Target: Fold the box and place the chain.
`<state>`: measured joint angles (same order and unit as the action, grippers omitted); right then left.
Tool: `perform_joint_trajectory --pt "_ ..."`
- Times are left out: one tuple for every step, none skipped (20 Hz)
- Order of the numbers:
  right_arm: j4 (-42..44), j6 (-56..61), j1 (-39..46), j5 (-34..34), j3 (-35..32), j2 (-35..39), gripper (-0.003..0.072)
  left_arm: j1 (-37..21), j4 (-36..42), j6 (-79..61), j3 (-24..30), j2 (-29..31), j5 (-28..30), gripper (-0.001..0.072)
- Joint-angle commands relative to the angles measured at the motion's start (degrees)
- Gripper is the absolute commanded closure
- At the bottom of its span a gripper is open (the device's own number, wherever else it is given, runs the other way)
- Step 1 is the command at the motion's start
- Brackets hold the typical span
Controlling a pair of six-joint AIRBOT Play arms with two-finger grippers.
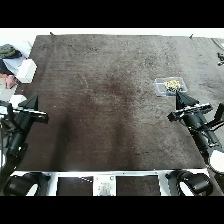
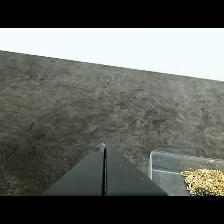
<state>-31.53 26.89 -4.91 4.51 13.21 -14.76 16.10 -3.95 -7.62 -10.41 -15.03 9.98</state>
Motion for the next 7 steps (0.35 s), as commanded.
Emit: perform_joint_trajectory --pt "-0.02 0.33 -0.02 0.26 -0.35 0.07 0.0698 0.59 -0.55 1.07 1.27 0.48 2.23 0.0704" --pt "-0.02 0.33 -0.02 0.68 -0.35 0.07 0.0698 0.59 -0.55 2.1 1.25 0.48 2.64 0.0703" --pt "-0.02 0.33 -0.02 1.25 -0.35 0.07 0.0698 0.57 -0.55 3.15 1.27 0.48 2.62 0.0703" --pt "-0.02 0.33 0.0 1.57 -0.35 0.07 0.0698 0.57 -0.55 3.3 1.25 0.48 2.54 0.0702" --pt "-0.02 0.33 0.0 1.57 -0.35 0.07 0.0698 0.59 -0.55 3.3 1.25 0.48 2.56 0.0701" --pt "-0.02 0.33 0.0 1.57 -0.35 0.07 0.0698 0.59 -0.55 3.28 1.25 0.48 2.56 0.0701" --pt "-0.02 0.33 -0.02 1.55 -0.35 0.07 0.0698 0.57 -0.55 3.28 1.27 0.48 2.6 0.07"
